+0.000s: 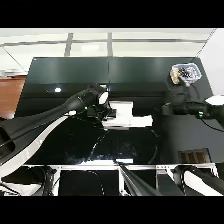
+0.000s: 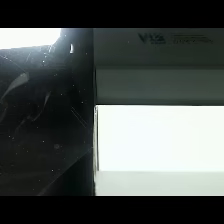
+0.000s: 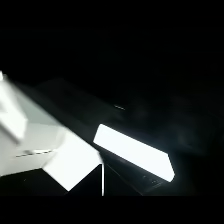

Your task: Fold the box and place the chain.

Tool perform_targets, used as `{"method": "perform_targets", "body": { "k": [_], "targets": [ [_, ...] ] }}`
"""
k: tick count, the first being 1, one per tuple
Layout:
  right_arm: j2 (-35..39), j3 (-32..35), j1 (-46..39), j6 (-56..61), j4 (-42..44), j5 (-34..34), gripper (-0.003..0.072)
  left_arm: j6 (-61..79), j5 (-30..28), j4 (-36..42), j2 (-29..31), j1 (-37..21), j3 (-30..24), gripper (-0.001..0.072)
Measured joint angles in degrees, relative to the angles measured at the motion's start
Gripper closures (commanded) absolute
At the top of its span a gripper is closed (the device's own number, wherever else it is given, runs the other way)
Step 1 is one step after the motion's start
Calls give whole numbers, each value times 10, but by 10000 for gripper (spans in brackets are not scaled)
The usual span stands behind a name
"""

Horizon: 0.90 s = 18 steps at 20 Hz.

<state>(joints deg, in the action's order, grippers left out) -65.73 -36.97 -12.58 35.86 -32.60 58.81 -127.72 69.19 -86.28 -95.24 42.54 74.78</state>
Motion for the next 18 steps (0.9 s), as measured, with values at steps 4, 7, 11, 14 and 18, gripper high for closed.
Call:
{"method": "perform_targets", "body": {
  "k": [4,7,11,14,18],
  "targets": [
    [-36,43,-72,133,-19,20,674,0,0,0,0,0,0,682],
    [-77,58,-43,173,-21,37,674,0,1,0,0,0,0,681],
    [-117,62,43,174,33,30,673,0,3,0,0,0,0,682],
    [-128,48,97,162,61,15,673,0,3,0,0,0,0,682],
    [-133,15,127,154,77,22,348,0,3,0,0,0,0,681]
  ]
}}
